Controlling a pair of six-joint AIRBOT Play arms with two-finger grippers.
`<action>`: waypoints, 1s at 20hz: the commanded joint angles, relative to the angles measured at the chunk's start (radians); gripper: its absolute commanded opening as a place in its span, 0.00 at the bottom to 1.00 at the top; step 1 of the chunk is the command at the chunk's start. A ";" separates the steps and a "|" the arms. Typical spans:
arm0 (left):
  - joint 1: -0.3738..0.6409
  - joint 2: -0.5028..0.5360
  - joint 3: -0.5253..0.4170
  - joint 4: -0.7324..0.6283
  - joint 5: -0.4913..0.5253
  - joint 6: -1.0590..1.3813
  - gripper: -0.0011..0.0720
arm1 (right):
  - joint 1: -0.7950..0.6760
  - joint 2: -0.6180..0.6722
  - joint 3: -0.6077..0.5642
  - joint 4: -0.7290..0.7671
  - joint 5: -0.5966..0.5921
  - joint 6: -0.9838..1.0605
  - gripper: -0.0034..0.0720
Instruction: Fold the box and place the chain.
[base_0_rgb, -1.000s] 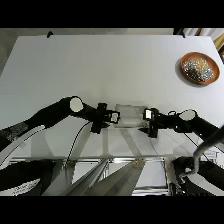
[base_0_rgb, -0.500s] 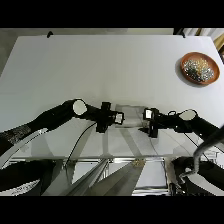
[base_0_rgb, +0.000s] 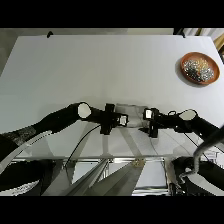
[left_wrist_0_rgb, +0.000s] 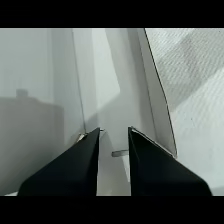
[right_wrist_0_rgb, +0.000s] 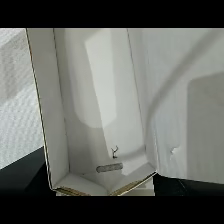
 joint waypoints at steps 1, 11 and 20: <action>-0.009 -0.023 0.000 -0.014 0.000 0.000 0.32 | 0.000 0.001 0.000 0.000 0.001 0.000 0.57; -0.009 -0.026 0.000 -0.014 0.004 0.000 0.83 | 0.000 0.001 0.000 0.000 0.001 0.000 0.57; 0.039 0.077 0.000 -0.010 -0.056 -0.009 0.26 | 0.000 0.001 0.000 0.000 0.001 0.000 0.57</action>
